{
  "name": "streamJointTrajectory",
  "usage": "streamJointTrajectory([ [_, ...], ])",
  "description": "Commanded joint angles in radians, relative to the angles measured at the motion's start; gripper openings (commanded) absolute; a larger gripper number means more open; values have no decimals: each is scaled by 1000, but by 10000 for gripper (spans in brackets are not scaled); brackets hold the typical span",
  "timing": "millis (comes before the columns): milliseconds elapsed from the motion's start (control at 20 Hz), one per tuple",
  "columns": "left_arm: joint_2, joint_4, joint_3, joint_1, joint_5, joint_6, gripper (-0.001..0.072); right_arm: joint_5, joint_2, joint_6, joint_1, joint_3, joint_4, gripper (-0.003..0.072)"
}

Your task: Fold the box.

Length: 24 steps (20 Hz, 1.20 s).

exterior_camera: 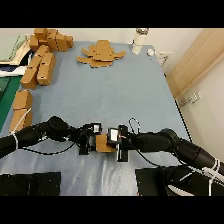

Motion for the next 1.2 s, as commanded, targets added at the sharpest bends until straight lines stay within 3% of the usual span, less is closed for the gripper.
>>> streamJointTrajectory([
  [0, 0, 0, 1, 0, 0, 0, 514, 41, 27, -2, 80, -16, -161, 72],
  [100, 0, 0, 1, 0, 0, 0, 514, 39, 27, -2, 93, -16, -172, 372],
  [150, 0, 0, 1, 0, 0, 0, 515, 40, 27, -2, 92, -16, -174, 413],
  [450, 0, 0, 1, 0, 0, 0, 514, 107, 13, -2, 92, -16, -208, 412],
  [550, 0, 0, 1, 0, 0, 0, 514, 107, -14, -2, 92, -16, -207, 486],
  [1150, 0, 0, 1, 0, 0, 0, 515, 125, -45, -7, 93, -16, -173, 486],
])
